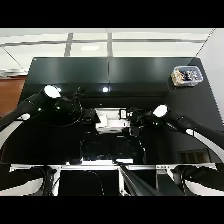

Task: Fold the box and place the chain.

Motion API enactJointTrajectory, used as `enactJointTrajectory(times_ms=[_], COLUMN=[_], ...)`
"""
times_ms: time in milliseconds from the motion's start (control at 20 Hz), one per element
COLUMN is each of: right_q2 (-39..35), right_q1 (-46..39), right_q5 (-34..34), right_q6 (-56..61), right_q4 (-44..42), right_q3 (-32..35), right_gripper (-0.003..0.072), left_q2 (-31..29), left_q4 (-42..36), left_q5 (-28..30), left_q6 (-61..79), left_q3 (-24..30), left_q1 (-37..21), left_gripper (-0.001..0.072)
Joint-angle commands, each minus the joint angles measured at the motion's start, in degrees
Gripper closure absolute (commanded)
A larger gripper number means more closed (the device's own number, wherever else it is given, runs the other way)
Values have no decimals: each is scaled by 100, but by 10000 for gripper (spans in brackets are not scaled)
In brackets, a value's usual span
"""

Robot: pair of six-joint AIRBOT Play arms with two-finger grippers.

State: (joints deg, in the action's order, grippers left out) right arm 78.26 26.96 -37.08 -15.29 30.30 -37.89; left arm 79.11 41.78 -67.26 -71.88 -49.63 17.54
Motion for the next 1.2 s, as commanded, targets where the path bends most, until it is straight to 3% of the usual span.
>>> enactJointTrajectory(times_ms=[0, 350, 450, 900, 1150], right_q2=[2, 2, 2, 2, 2], right_q1=[7, 7, 7, 7, 7], right_q5=[-2, -4, -4, -2, -2], right_q6=[4, 4, 4, 4, 4], right_q4=[0, 0, 0, 0, 0], right_q3=[-4, -4, -4, -4, -4], right_gripper=[446, 447, 446, 446, 447], left_q2=[-11, -11, -11, -9, -7], left_q4=[437, 1069, 1364, 3412, 3956], left_q5=[181, 680, 737, 780, 874], left_q6=[-264, -848, -994, -2730, -3842], left_q3=[-39, -74, -129, -584, -592], left_q1=[160, 557, 734, 1543, 2004], left_gripper=[302, 312, 367, 374, 374])
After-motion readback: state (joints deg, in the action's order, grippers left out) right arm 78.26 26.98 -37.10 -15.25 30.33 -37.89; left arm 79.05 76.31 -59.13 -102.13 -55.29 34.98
